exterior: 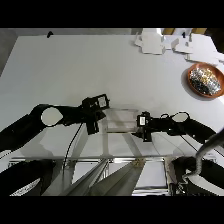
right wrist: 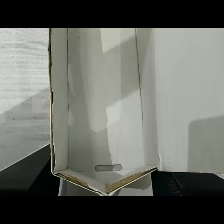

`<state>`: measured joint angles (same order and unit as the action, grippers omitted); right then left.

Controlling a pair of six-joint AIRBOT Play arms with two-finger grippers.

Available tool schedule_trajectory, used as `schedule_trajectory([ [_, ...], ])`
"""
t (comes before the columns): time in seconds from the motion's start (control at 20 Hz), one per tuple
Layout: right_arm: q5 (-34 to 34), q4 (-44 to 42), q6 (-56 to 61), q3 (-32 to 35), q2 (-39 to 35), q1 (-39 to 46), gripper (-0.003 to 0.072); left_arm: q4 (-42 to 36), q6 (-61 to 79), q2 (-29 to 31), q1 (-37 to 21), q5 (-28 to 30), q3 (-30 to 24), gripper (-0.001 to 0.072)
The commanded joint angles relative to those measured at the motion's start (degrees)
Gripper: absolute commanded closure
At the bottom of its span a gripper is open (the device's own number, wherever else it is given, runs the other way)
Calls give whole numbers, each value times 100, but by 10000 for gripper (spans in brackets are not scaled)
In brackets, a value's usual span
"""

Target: Fold the box and place the chain.

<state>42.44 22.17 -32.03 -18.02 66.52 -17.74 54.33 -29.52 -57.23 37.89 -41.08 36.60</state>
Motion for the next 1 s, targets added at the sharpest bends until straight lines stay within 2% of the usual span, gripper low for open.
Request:
schedule_trajectory([
  [0.0, 15, -11, 4, 2, -4, 0, 276, 151, 378, 94, -175, -293, -490, 704],
  [0.25, 17, -7, 4, 2, -4, 0, 276, -195, 1873, -166, -450, -177, -800, 697],
  [0.5, 17, -9, 4, 2, -4, 0, 276, -481, 3023, -715, -476, -7, -800, 482],
  [0.65, 17, -7, 4, 2, -4, 0, 276, -911, 3265, -907, -372, 247, -800, 477],
  [0.8, 17, -9, 4, 2, -4, 0, 276, -1019, 3521, -949, -275, 581, -800, 477],
  [0.95, 17, -7, 4, 2, -4, 0, 276, -1021, 3569, -949, -278, 654, -800, 477],
])
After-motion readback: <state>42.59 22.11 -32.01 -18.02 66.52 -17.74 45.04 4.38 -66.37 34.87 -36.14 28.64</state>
